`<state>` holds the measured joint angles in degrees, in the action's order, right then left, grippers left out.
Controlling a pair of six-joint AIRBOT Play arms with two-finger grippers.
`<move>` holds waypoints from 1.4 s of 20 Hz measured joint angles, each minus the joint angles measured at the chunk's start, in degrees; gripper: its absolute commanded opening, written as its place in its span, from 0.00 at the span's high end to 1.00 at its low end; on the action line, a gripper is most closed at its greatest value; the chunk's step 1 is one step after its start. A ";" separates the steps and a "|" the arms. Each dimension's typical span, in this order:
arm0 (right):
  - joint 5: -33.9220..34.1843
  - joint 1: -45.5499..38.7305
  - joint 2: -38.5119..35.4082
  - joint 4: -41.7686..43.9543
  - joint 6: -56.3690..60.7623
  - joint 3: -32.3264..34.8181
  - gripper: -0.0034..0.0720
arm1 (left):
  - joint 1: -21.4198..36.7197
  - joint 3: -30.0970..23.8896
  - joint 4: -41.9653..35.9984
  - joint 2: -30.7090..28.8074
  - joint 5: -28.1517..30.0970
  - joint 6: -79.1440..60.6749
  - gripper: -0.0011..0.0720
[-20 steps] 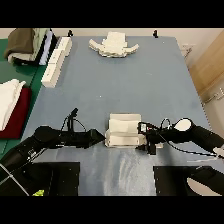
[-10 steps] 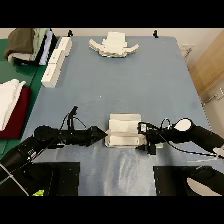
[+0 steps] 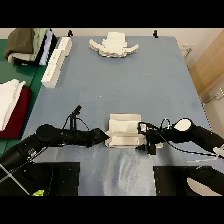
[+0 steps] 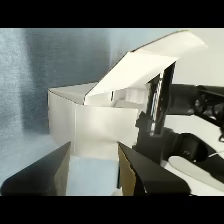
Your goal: Fold the box.
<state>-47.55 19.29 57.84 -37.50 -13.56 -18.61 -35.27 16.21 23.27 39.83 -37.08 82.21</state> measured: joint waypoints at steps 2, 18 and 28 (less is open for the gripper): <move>0.02 0.02 0.00 0.00 0.00 0.00 0.28 | -3.26 2.38 7.04 0.90 0.87 6.95 0.37; 0.02 0.00 0.00 0.02 0.00 0.00 0.28 | -16.70 24.57 46.42 20.61 -8.85 39.82 0.44; 0.02 0.02 0.00 0.02 0.00 0.00 0.28 | -22.16 29.88 52.85 23.91 -13.68 48.87 0.44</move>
<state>-47.53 19.31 57.84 -37.47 -13.56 -18.61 -57.43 46.09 76.12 63.75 -50.76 131.09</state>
